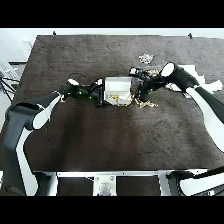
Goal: Fold the box and place the chain.
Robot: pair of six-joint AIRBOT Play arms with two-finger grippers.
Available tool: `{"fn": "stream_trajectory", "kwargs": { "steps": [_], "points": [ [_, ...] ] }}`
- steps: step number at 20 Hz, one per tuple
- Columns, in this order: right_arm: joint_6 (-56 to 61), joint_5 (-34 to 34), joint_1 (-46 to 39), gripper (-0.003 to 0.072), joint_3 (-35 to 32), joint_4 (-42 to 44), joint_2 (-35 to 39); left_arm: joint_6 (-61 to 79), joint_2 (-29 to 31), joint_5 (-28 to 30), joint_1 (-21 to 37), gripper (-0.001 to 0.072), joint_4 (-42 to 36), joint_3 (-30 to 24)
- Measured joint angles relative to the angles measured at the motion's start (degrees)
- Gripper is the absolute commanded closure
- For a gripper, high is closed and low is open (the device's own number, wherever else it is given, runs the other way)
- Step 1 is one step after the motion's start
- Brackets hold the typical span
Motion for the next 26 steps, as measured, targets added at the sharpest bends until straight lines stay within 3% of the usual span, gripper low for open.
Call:
{"fn": "stream_trajectory", "kwargs": {
  "steps": [12,18,26],
  "points": [
    [2.51,0.09,0.59,0.0686,4.42,-0.81,13.4,0.0,0.0,-0.02,0.0,0.0295,0.02,0.0],
    [5.07,-1.73,1.51,0.0686,10.73,-1.16,15.41,0.0,0.0,-0.04,0.0,0.0295,0.0,0.0],
    [7.1,-2.86,7.85,0.0687,11.93,-1.05,14.93,0.0,0.0,-0.04,0.0,0.0295,0.02,0.0]
  ]
}}
